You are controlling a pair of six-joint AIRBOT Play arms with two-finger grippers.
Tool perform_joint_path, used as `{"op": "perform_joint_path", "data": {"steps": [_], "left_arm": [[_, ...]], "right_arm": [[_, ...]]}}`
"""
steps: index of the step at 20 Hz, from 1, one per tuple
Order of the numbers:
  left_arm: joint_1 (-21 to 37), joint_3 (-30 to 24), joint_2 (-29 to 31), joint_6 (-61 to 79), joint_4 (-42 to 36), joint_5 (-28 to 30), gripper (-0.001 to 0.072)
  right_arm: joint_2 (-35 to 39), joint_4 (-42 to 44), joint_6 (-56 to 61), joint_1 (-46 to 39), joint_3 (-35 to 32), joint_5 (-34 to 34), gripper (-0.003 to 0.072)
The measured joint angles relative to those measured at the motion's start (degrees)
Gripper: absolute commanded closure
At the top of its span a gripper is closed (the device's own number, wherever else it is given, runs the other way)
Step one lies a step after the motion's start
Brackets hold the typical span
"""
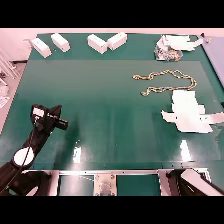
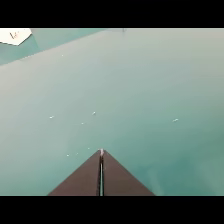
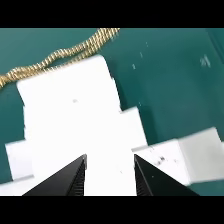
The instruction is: Fold the box and place the chain.
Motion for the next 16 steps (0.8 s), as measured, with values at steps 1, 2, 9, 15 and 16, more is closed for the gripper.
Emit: {"op": "perform_joint_path", "data": {"steps": [1, 2, 9, 15, 16], "left_arm": [[0.0, 0.0, 0.0, 0.0, 0.0, 0.0, 0.0689], [0.0, 0.0, 0.0, 0.0, 0.0, 0.0, 0.0689], [0.0, 0.0, 0.0, 0.0, 0.0, 0.0, 0.0689], [0.0, 0.0, 0.0, 0.0, 0.0, 0.0, 0.0689], [0.0, 0.0, 0.0, 0.0, 0.0, 0.0, 0.0689]], "right_arm": [[-3.1, -1.6, 1.2, -1.5, 3.1, 3.1, 0.0310], [-6.5, -3.6, 2.6, -2.8, 6.6, 6.4, 0.0308], [-25.9, -11.8, 7.6, -6.1, 31.9, 23.4, 0.0169], [-39.2, -15.5, 5.9, -6.0, 50.3, 34.4, 0.0184], [-41.1, -15.7, 5.1, -6.0, 52.0, 35.2, 0.0194]]}}
